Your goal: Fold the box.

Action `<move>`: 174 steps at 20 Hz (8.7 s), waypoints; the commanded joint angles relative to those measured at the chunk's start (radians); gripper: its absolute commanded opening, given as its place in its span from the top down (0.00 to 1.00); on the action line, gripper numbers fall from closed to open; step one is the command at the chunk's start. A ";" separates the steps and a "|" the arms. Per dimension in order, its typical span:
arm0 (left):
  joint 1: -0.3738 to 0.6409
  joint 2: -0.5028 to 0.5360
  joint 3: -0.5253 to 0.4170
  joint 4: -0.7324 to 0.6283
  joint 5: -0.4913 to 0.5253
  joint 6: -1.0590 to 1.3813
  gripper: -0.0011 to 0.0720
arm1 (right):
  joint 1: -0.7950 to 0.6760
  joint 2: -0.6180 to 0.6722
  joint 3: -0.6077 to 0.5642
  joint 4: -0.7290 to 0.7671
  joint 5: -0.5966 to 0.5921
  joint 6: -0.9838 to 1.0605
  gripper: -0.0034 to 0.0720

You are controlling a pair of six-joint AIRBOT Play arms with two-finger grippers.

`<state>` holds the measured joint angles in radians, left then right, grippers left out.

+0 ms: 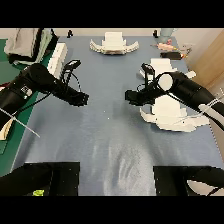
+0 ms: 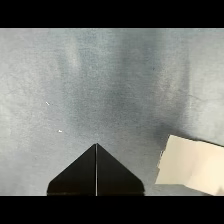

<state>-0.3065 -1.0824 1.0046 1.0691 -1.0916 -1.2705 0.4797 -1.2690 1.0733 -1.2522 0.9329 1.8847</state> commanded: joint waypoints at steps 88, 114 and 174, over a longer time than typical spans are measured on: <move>0.131 -0.367 -0.033 -0.369 -0.094 0.366 0.18 | -0.166 0.448 -0.703 0.402 -0.106 -0.561 0.95; 0.050 -0.566 0.019 -0.573 -0.272 0.653 0.96 | -0.167 0.447 -0.702 0.393 -0.097 -0.610 0.65; -0.473 -0.017 -0.478 -0.717 0.433 1.452 0.96 | -0.259 0.383 -0.294 0.051 -0.075 -0.289 0.77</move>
<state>-0.7795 -1.0981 0.5274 0.3500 -0.6487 0.1902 0.2203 -0.8852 0.7784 -1.2041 0.8555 1.5982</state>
